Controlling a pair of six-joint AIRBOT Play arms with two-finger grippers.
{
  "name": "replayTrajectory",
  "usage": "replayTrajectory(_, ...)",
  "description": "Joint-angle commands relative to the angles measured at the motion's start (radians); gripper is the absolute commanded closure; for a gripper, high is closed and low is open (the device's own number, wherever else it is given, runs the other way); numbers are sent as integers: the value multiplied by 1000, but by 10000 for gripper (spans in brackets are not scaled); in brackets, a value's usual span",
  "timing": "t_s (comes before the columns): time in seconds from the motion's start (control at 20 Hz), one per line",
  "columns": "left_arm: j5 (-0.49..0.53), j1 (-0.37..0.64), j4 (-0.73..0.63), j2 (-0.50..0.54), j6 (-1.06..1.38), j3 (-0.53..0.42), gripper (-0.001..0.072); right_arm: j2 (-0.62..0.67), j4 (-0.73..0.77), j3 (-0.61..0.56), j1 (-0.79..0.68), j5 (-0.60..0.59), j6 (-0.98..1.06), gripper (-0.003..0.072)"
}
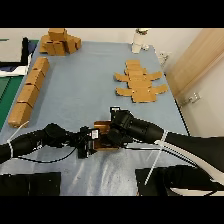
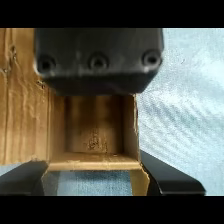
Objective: Fold the box.
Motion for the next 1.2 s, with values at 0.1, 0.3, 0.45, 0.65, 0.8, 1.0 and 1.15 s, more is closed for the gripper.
replayTrajectory(0.1, 1, 1, 0, 0, 0, 0, 238, -24, -45, 14, 3, -36, 32, 531)
replayTrajectory(0.3, 1, 1, 0, 0, 0, 0, 238, -24, -45, 14, 3, -36, 32, 680)
replayTrajectory(0.45, 1, 1, 0, 0, 0, 0, 238, -24, -45, 14, 3, -36, 19, 680)
replayTrajectory(0.65, 1, 1, 0, 0, 0, 0, 238, -19, -35, 15, 3, -51, 5, 317)
replayTrajectory(0.8, 1, 1, 0, 0, 0, 0, 238, -7, -35, 20, 2, -63, 3, 317)
replayTrajectory(1.0, 1, 1, 0, 0, 0, 0, 238, 25, 37, 40, 1, -65, -10, 318)
replayTrajectory(1.15, 1, 1, 0, 0, 0, 0, 238, 72, 47, 52, -4, -89, -10, 320)
